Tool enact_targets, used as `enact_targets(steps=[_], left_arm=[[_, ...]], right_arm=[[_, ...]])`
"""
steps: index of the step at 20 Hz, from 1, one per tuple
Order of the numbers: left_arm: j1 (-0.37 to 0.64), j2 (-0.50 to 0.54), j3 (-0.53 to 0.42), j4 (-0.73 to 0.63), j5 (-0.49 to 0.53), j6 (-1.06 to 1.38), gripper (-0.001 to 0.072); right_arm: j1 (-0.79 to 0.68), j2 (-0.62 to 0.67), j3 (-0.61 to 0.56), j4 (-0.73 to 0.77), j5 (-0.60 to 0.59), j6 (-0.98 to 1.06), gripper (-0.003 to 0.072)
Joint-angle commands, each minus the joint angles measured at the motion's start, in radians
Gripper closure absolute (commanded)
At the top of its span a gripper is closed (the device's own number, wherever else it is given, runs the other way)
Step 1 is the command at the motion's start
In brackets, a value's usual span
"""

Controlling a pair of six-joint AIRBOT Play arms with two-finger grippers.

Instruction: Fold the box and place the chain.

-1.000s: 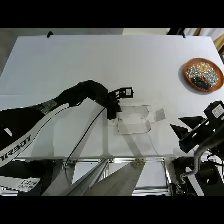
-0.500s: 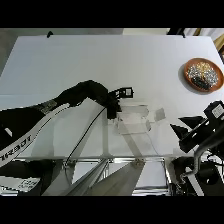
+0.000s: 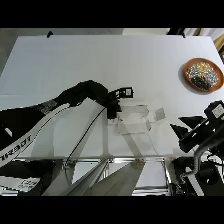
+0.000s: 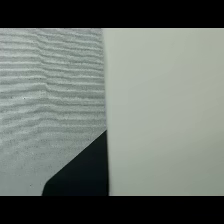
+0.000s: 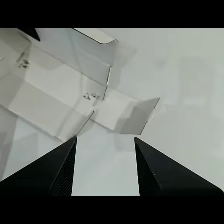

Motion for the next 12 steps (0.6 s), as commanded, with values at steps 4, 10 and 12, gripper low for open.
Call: enact_targets(steps=[4, 10, 12], left_arm=[[-0.001, 0.0, 0.0, 0.001, 0.001, 0.0, 0.0698], [-0.001, 0.0, 0.0, 0.001, 0.001, 0.0, 0.0698], [-0.001, 0.0, 0.0, 0.001, 0.001, 0.0, 0.0698]], right_arm=[[0.0, 0.001, 0.0, 0.052, -0.002, -0.004, 0.0292], [0.0, 0.001, -0.037, 0.183, 0.002, -0.008, 0.0673], [0.0, 0.001, -0.085, 0.189, 0.004, -0.097, 0.0676]])
